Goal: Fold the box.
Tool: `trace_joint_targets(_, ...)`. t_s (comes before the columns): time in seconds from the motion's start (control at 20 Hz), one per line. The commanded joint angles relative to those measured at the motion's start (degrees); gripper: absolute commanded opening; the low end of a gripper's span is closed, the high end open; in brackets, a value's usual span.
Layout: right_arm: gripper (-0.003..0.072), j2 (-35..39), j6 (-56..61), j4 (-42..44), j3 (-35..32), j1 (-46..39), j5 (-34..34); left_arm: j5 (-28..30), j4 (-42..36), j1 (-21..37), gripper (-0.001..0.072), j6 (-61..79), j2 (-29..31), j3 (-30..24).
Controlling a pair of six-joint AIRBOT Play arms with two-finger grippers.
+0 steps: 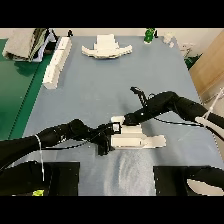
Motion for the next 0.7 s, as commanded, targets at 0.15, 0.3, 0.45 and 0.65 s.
trace_joint_targets(0.15, 0.0004, 18.5, -0.9, -10.2, -1.1, 0.0, -4.7, 0.0, 0.0, 0.0, 0.0467, -0.1, 0.0, 0.0)
trace_joint_targets(0.3, 0.0006, 26.4, -9.7, -14.4, -4.5, 0.2, -12.6, 0.0, 0.0, 0.0, 0.0466, -0.1, 0.0, 0.0)
trace_joint_targets(0.45, 0.0392, 30.6, -14.4, -23.2, -8.3, 0.2, -18.4, 0.0, 0.0, 0.0, 0.0466, -0.2, 0.0, 0.0)
trace_joint_targets(0.65, 0.0553, 29.7, -16.9, -30.3, -11.5, 0.3, -17.6, 0.0, 0.0, 0.0, 0.0467, -0.1, 0.0, 0.0)
